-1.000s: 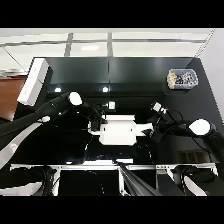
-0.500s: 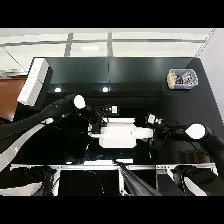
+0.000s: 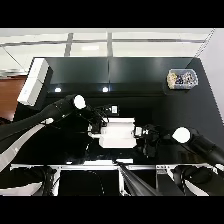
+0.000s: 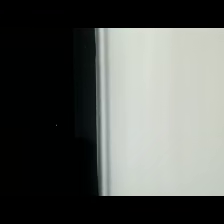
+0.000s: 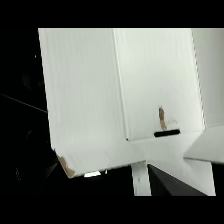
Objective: Fold the box and place the chain.
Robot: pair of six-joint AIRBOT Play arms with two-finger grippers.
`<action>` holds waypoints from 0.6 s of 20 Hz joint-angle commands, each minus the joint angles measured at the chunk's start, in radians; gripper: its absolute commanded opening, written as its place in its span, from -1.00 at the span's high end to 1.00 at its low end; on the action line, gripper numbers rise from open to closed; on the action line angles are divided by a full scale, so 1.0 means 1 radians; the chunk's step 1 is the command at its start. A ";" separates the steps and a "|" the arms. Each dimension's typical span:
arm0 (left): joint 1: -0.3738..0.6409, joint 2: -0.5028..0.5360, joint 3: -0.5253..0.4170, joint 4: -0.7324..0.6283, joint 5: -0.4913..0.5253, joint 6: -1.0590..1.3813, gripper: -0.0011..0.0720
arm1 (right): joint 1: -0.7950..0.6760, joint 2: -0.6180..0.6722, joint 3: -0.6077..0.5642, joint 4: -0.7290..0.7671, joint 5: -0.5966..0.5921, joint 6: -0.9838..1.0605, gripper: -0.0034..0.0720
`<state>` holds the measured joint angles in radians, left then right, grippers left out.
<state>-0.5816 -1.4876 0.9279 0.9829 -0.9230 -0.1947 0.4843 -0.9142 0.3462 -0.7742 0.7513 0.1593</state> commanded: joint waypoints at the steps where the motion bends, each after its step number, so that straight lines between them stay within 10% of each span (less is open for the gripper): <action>1: -0.001 0.000 0.001 0.000 0.003 0.000 0.91 | 0.065 -0.030 0.001 0.076 -0.094 -0.004 -0.78; 12: -0.001 0.000 0.001 0.000 0.003 0.000 0.91 | 0.048 -0.028 0.111 -0.060 -0.083 -0.003 -0.79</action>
<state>-0.5819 -1.4876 0.9279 0.9836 -0.9199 -0.1970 0.5438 -0.9424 0.4232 -0.7506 0.6739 0.1562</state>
